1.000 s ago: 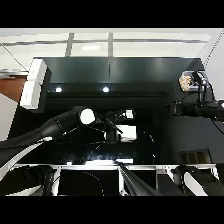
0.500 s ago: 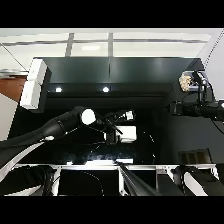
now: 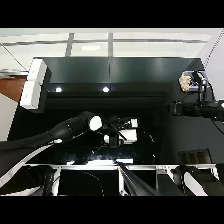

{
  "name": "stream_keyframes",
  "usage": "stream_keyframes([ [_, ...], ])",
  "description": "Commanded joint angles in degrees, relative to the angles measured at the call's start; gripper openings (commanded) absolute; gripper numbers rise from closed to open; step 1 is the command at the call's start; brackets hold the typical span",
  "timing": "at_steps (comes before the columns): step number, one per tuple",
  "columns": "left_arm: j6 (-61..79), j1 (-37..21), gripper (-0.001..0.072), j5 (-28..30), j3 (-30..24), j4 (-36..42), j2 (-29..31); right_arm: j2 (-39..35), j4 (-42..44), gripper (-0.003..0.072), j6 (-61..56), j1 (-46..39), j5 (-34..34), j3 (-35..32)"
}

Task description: Fold the box and place the chain.

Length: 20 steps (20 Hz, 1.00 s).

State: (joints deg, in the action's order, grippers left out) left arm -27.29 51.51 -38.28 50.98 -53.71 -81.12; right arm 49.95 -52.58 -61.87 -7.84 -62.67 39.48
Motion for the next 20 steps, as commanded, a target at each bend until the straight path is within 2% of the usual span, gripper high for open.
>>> stream_keyframes([
  [1, 0.0, 0.3, 0.0707, -1.4, 0.0, -0.3, -0.5, 0.0, 0.0, 0.0038, 0.0, 0.0, 0.0, 0.0],
  [2, 0.0, 0.3, 0.0688, -3.0, 0.0, -0.3, -0.5, 0.0, 0.0, 0.0038, 0.0, 0.0, 0.0, 0.0],
  [3, -0.3, 0.3, 0.0635, -4.4, 0.0, -0.5, -0.4, 0.0, 0.0, 0.0038, 0.0, 0.0, 0.0, 0.0],
  [4, -2.7, 0.3, 0.0496, -5.3, 0.1, -1.7, -0.2, 0.0, 0.0, 0.0038, 0.0, 0.0, 0.0, 0.0],
  [5, -6.5, 0.2, 0.0393, -5.8, 0.2, -3.9, 0.3, 0.0, 0.0, 0.0038, 0.0, 0.0, 0.0, 0.0],
  [7, -17.7, -0.6, 0.0331, -6.0, 0.4, -10.9, 2.7, 0.0, -0.1, 0.0039, 0.0, 0.0, 0.0, 0.0],
  [10, -30.1, -4.0, 0.0331, -10.2, 0.3, -20.0, 8.0, 0.0, -0.2, 0.0038, 0.0, 0.0, 0.0, 0.0],
  [14, -35.1, -12.8, 0.0332, -22.7, -0.9, -24.8, 15.4, 0.0, -0.2, 0.0038, 0.0, 0.0, 0.1, 0.0],
  [16, -35.9, -19.4, 0.0332, -28.1, -3.6, -26.2, 19.7, 0.0, -0.2, 0.0038, 0.0, 0.0, 0.1, 0.0],
  [20, -39.0, -38.6, 0.0334, -29.9, -12.6, -26.6, 32.2, 0.0, -0.2, 0.0038, 0.0, 0.0, 0.2, 0.0],
])
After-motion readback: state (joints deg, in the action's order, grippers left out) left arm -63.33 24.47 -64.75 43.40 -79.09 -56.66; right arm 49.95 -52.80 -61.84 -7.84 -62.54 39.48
